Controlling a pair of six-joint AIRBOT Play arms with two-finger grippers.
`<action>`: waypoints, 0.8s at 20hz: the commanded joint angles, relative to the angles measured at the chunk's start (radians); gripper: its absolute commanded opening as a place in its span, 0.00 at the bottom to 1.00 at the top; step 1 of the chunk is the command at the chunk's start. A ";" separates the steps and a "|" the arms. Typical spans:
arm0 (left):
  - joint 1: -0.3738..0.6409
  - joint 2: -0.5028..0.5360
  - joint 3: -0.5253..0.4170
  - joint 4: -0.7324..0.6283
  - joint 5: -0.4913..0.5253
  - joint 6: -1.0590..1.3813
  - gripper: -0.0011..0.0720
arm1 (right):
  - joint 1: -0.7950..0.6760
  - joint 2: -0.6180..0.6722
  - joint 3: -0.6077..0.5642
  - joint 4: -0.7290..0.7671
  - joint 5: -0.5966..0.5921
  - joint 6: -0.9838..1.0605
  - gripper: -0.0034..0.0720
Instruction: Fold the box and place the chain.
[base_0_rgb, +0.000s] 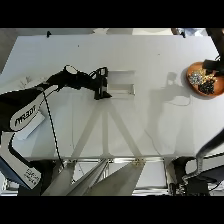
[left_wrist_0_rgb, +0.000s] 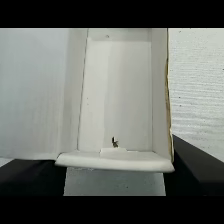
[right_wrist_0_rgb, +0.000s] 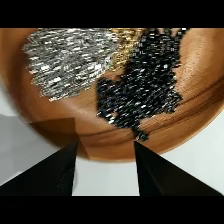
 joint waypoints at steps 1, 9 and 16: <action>0.001 0.001 0.000 0.000 0.000 0.000 0.60 | -0.064 -0.082 0.001 -0.010 -0.054 -0.005 0.60; 0.001 0.001 0.000 0.000 0.000 0.000 0.60 | -0.066 -0.211 0.001 -0.016 -0.075 0.014 0.59; 0.001 0.001 0.000 0.000 -0.001 0.000 0.60 | -0.059 -0.189 0.001 -0.012 0.000 -0.022 0.06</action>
